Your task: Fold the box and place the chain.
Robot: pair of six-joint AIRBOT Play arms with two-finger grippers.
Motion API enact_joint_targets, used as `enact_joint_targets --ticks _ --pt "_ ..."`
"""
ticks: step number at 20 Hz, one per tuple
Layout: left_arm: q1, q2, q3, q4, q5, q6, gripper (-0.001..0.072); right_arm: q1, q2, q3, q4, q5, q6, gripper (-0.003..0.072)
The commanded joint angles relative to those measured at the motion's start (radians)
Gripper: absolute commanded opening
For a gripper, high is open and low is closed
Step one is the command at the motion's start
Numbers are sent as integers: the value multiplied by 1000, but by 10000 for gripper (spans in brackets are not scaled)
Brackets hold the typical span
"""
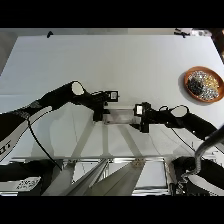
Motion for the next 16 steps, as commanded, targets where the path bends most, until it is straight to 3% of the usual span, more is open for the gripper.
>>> enact_joint_targets --ticks 1,16 --pt "0 -1 1 -1 2 0 12 1 -32 3 -15 35 -2 649" --pt "0 -1 1 -1 2 0 12 1 -42 8 45 44 -57 650"
